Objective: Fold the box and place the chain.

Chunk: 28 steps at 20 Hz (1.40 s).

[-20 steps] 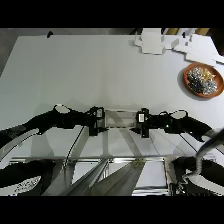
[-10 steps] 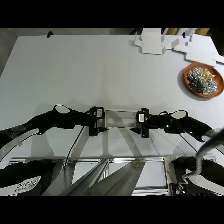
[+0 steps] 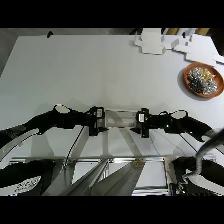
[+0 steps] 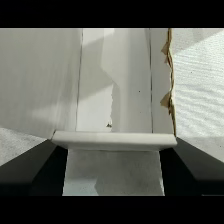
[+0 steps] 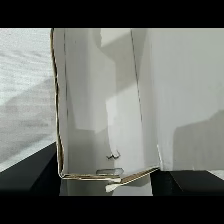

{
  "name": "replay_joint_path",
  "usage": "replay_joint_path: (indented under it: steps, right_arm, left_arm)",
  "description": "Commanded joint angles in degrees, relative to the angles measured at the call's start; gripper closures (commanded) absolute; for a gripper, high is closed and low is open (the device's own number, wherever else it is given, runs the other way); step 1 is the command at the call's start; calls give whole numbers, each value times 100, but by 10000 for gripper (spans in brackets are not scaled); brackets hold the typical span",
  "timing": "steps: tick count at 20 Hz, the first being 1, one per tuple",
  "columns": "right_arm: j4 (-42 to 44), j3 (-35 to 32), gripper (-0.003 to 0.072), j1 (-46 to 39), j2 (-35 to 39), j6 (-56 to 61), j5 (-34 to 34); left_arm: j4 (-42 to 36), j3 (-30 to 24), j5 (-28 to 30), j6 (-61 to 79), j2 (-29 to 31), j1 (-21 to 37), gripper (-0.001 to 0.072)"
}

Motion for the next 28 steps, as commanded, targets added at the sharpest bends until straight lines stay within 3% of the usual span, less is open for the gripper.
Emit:
replay_joint_path:
  steps: [1, 3, 4, 5, 6, 14, 18, 23, 26, 28]
  right_arm:
    - [2, -2, 387, 4, 4, 4, 11]
    - [7, -2, 387, 4, 4, 2, 13]
    - [0, -2, 345, 4, 4, 4, 35]
    - [-28, -2, 104, 4, 4, 0, -15]
    - [-17, -2, -28, 4, 4, 2, -157]
    - [-787, -2, -27, 4, 428, 1069, -313]
    - [-2243, -2, -16, 2, 774, 2699, -354]
    - [-4004, -2, 1, 4, 1727, 4857, -249]
    - [-4527, -2, 144, 4, 2245, 6074, -407]
    - [-4317, -2, 157, 4, 2601, 6448, -195]
  left_arm:
    - [2, 7, -2, 2, 0, 2, 438]
    - [2, 7, -2, 0, 0, 2, 438]
    - [2, 7, -2, 2, 0, 2, 438]
    - [2, 7, -2, 0, 0, 2, 438]
    - [2, 7, -2, 2, 0, 2, 438]
    - [0, 7, -4, 2, 0, 2, 437]
    - [-2, 7, -4, 0, 0, 2, 438]
    - [2, 7, -4, 2, 0, 2, 438]
    - [0, 7, -4, 2, 0, 2, 438]
    - [0, 7, -4, 0, 0, 2, 438]
